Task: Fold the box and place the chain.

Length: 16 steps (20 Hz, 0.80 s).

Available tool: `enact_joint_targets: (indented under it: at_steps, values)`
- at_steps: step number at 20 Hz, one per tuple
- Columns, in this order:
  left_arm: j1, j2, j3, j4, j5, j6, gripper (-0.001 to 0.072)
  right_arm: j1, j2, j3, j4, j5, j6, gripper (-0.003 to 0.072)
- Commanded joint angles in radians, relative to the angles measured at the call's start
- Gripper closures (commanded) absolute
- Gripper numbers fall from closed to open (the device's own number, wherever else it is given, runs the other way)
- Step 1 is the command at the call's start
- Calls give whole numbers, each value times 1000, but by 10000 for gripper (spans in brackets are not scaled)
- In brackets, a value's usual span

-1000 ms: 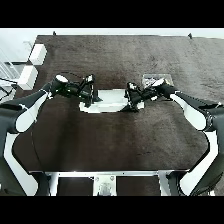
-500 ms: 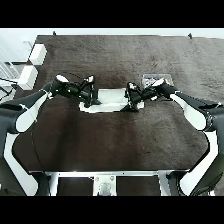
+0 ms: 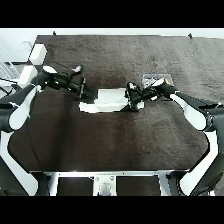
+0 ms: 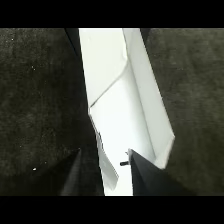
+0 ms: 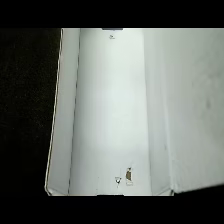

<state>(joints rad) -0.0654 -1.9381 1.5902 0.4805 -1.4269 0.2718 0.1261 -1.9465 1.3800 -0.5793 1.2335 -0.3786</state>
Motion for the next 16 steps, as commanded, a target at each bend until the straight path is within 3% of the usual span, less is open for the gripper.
enact_joint_targets:
  at_steps: [1, 3, 8, 13, 16]
  values:
    - [75, 0, 79, -10, -227, -62, 685, 0, 0, 0, 0, 2, 0, 119]
    - [82, 8, 95, -34, -264, -116, 693, 0, 0, 0, 0, 2, 0, 119]
    - [0, 127, 70, -32, -158, -219, 697, 0, 0, 0, 0, 2, 0, 119]
    - [-137, 312, -177, -24, 193, -214, 697, 0, 0, 0, 0, 2, 0, 119]
    - [-198, 343, -295, -16, 354, -214, 696, 0, 0, 0, 0, 2, 0, 119]
